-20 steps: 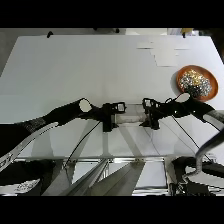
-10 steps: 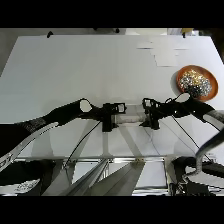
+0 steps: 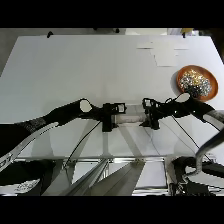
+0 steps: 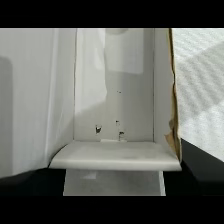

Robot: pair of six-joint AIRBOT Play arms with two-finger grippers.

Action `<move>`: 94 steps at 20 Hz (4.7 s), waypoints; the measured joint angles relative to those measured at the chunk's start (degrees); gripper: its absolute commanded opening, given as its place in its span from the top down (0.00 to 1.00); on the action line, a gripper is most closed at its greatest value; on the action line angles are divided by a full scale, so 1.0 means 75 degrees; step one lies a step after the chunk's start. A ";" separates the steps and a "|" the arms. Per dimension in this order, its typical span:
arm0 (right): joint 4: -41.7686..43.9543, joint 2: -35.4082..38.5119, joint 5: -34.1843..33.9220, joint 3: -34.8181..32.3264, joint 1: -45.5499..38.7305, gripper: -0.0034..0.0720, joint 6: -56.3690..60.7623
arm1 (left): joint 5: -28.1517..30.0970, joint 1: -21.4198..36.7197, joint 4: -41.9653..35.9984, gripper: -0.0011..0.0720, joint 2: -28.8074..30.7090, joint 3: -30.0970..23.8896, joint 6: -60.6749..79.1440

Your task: Fold the box and place the chain.

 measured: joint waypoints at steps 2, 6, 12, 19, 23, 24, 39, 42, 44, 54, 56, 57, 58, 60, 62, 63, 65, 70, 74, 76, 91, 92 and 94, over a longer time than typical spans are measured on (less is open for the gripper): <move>0.0067 0.0003 0.0026 0.0003 -0.0003 0.15 0.0050 | 0.0003 0.0000 0.0003 0.97 0.0000 0.0000 0.0006; 0.0105 0.0184 -0.0041 0.0009 -0.0067 0.13 0.0382 | 0.0017 0.0000 0.0009 0.97 0.0000 0.0000 0.0006; -0.0335 0.1064 0.0146 0.0009 -0.0574 0.13 0.1367 | 0.0044 0.0000 -0.0003 0.97 -0.0003 -0.0003 -0.0023; -0.1673 0.2888 0.0819 0.0017 -0.1227 0.64 0.2978 | 0.0035 0.0000 0.0009 0.97 -0.0006 0.0000 0.0017; -0.0606 0.3931 0.1495 0.0017 -0.1323 0.93 0.3217 | 0.0029 0.0000 0.0009 0.97 -0.0006 0.0000 0.0006; -0.0230 0.4045 0.1644 0.0015 -0.1291 0.93 0.3241 | 0.0023 0.0000 0.0006 0.97 -0.0006 0.0000 0.0006; 0.0877 0.2754 -0.1821 0.0009 0.1046 0.94 0.2949 | -0.0003 0.0000 0.0000 0.97 -0.0006 0.0000 -0.0006; 0.0933 0.2468 -0.2148 0.0009 0.1067 0.94 0.2940 | -0.0006 0.0000 0.0000 0.97 -0.0009 0.0000 -0.0006; 0.1157 0.2573 -0.2226 0.0012 0.0991 0.93 0.2923 | -0.0006 0.0000 -0.0003 0.97 -0.0006 0.0000 -0.0006; 0.1157 0.3689 0.0119 0.0009 0.1189 0.93 0.2914 | -0.0012 0.0000 -0.0003 0.97 -0.0009 0.0000 -0.0006; 0.0766 0.3707 0.0341 0.0006 0.1510 0.93 0.2911 | -0.0012 0.0000 -0.0003 0.97 -0.0009 0.0000 -0.0006; 0.0609 0.3684 0.0350 0.0006 0.1649 0.94 0.2911 | -0.0012 0.0000 -0.0003 0.97 -0.0009 0.0000 -0.0006; 0.0440 0.3625 0.0300 0.0000 0.1775 0.94 0.2911 | -0.0012 0.0000 -0.0003 0.97 -0.0009 0.0000 -0.0006; 0.0251 0.3436 -0.0082 0.0000 0.1909 0.93 0.2920 | -0.0012 0.0000 -0.0003 0.97 -0.0009 0.0000 -0.0009; 0.0233 0.3147 -0.0743 0.0000 0.1973 0.93 0.3042 | -0.0015 0.0000 -0.0003 0.97 -0.0009 0.0000 -0.0009; 0.0303 0.2993 -0.1125 0.0000 0.1993 0.93 0.3191 | -0.0015 0.0000 -0.0003 0.97 -0.0009 0.0000 -0.0009; 0.0525 0.2669 -0.1897 0.0000 0.2014 0.93 0.3512 | -0.0015 0.0000 -0.0003 0.97 -0.0009 0.0000 -0.0006; 0.0752 0.2049 -0.3069 0.0000 0.2034 0.93 0.4395 | -0.0015 0.0000 -0.0006 0.97 -0.0009 0.0000 -0.0009; 0.0527 0.1600 -0.3241 0.0003 0.2034 0.93 0.5027 | -0.0015 0.0000 -0.0006 0.97 -0.0009 0.0000 -0.0009; 0.0449 0.1521 -0.3200 0.0009 0.2034 0.93 0.5196 | -0.0015 0.0000 -0.0006 0.97 -0.0009 0.0000 -0.0012; -0.3561 0.3608 -0.0909 -0.0067 0.2037 0.81 0.5403 | -0.0017 0.0000 -0.0006 0.97 -0.0009 0.0000 -0.0009; -0.3876 0.3634 -0.0787 -0.0114 0.2037 0.70 0.5394 | -0.0015 0.0000 -0.0006 0.97 -0.0009 0.0000 -0.0006; -0.4331 0.3666 -0.0688 -0.0216 0.2034 0.66 0.5225 | -0.0015 0.0000 -0.0006 0.97 -0.0009 0.0000 -0.0009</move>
